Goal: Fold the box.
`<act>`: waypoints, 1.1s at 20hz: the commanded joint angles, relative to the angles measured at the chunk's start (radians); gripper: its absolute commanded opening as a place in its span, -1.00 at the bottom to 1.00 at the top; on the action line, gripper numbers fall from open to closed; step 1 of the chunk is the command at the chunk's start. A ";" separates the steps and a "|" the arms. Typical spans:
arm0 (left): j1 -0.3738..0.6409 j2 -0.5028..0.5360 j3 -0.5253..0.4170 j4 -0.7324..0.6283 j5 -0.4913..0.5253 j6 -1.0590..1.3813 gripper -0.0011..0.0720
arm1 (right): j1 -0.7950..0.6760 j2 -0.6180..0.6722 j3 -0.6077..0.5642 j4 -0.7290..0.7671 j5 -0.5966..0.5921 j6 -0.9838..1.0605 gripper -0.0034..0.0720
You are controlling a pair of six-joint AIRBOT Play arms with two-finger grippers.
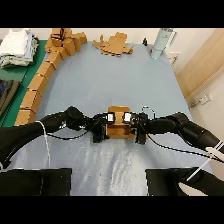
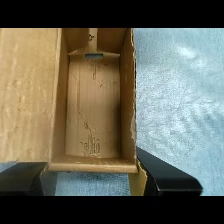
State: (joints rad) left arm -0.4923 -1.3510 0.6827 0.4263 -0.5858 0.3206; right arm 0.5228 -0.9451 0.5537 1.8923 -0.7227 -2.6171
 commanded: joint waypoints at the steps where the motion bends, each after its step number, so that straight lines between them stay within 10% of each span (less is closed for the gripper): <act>1: 0.000 -0.001 0.000 0.000 0.000 0.000 0.42 | 0.012 -0.003 0.000 0.042 0.010 -0.040 -0.51; 9: 0.000 -0.001 0.000 0.000 0.000 0.000 0.42 | 0.071 -0.072 0.000 0.042 0.103 -0.047 -0.45; 11: 0.000 -0.001 0.000 0.000 0.000 0.000 0.42 | 0.072 -0.077 0.000 0.044 0.102 -0.048 0.32; 16: 0.000 -0.001 0.000 0.000 0.000 0.000 0.42 | 0.072 -0.078 0.000 0.042 0.101 -0.055 0.62; 20: 0.000 -0.001 0.000 0.000 0.000 0.000 0.42 | 0.071 -0.076 0.000 0.027 0.077 -0.051 0.61; 21: 0.000 -0.001 0.000 0.000 0.000 0.000 0.42 | 0.070 -0.071 0.000 0.001 0.057 -0.032 0.43; 22: 0.000 -0.001 0.000 0.000 0.000 0.000 0.42 | 0.069 -0.061 0.001 -0.054 0.024 0.027 -0.16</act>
